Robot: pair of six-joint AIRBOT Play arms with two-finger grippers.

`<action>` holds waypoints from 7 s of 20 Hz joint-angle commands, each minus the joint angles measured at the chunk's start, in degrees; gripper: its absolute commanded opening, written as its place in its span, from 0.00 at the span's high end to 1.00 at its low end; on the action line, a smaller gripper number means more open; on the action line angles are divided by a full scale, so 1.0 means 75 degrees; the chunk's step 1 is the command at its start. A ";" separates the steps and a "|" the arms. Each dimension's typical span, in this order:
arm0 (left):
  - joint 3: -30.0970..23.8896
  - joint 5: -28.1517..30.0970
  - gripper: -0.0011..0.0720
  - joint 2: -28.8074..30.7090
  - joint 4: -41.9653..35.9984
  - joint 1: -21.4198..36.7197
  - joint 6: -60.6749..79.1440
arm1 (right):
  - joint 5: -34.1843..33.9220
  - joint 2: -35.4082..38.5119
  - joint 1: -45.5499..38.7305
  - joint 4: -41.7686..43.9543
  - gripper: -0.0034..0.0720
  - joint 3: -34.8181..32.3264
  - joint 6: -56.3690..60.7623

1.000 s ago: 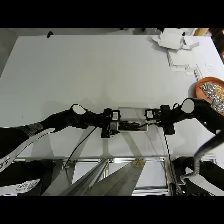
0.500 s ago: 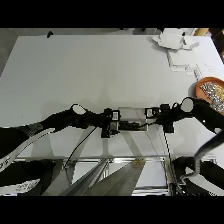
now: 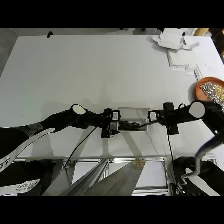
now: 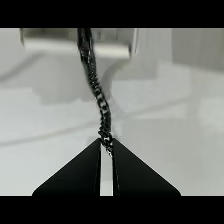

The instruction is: Fold the box and place the chain.

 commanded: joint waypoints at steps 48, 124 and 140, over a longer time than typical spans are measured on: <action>0.0000 0.0000 0.70 -0.0003 0.0003 0.0000 0.0000 | -0.0478 -0.2632 -0.1445 0.0443 0.76 0.0726 -0.2057; 0.0000 -0.0003 0.70 -0.0003 0.0003 0.0000 0.0000 | -0.0629 -0.1343 0.3791 0.0740 0.59 0.1501 0.3337; 0.0000 0.0000 0.70 0.0000 0.0003 0.0000 0.0000 | -0.1285 -0.0871 0.3791 -0.0256 0.75 0.1501 0.4354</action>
